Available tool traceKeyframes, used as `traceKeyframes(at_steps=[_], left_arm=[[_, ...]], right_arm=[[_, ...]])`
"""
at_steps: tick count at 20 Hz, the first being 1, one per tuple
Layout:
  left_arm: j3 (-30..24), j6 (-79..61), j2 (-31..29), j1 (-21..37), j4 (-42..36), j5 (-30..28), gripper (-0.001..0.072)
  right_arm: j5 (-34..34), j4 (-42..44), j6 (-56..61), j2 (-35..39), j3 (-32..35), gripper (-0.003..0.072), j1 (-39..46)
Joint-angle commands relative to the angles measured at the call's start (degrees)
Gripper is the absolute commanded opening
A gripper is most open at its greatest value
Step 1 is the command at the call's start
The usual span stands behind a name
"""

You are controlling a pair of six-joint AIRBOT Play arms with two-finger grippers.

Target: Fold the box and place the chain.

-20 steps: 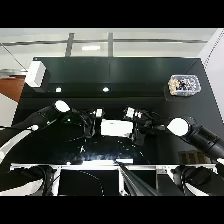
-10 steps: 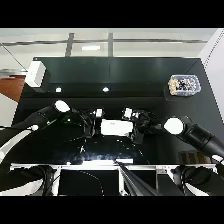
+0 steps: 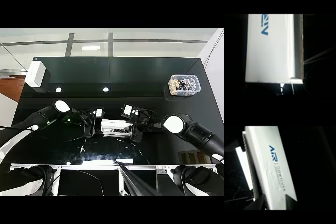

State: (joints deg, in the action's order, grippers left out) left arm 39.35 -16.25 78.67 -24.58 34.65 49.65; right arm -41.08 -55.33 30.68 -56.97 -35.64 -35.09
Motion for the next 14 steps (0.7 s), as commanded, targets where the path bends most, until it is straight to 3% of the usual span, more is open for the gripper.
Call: traceKeyframes(at_steps=[1, 12, 13, 14], left_arm=[[0.0, 0.0, 0.0, 0.0, 0.0, 0.1, 0.0372], [0.0, 0.0, 0.0, 0.0, 0.0, 0.1, 0.0372], [0.0, 0.0, 0.0, 0.0, 0.0, 0.1, 0.0372], [0.0, 0.0, 0.0, 0.0, 0.0, 0.1, 0.0372]], right_arm=[[-1.3, -1.4, 1.8, 0.0, -0.5, 0.0263, 0.0], [-4.6, -2.4, 4.9, -0.1, -0.5, 0.0266, 0.0], [-4.3, -2.4, 4.9, -0.1, -0.5, 0.0298, 0.0], [-4.0, -2.4, 4.9, -0.1, -0.5, 0.0389, 0.0]])
